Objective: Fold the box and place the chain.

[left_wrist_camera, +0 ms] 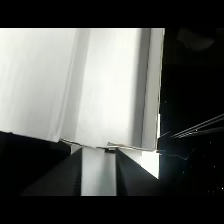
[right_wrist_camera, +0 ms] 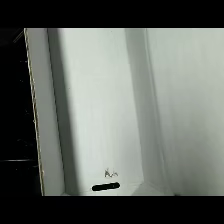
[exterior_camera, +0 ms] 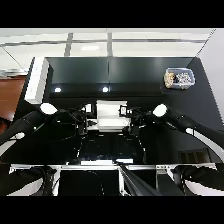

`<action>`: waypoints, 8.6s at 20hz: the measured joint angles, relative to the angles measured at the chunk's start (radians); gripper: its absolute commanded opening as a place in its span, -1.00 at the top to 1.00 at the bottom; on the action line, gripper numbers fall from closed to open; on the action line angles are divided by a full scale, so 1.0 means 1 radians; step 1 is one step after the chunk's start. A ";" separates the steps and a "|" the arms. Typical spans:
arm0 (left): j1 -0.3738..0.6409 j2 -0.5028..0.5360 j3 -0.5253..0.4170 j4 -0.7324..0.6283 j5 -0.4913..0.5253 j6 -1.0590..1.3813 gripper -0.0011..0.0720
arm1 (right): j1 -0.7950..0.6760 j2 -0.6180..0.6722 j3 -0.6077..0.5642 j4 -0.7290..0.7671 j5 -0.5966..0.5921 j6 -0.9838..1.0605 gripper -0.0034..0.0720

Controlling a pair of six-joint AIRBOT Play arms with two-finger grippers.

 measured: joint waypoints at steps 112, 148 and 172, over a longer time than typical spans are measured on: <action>-0.105 -0.259 0.449 0.411 -0.393 -1.779 -0.15 | 0.000 0.000 0.000 0.000 0.000 0.000 0.39; -0.408 -0.277 0.496 0.962 -0.304 -2.435 -0.14 | 0.000 0.000 0.000 0.000 0.000 0.000 0.39; -0.421 -0.328 0.549 0.967 -0.354 -2.486 -0.25 | 0.000 0.000 0.000 0.000 0.000 0.000 0.39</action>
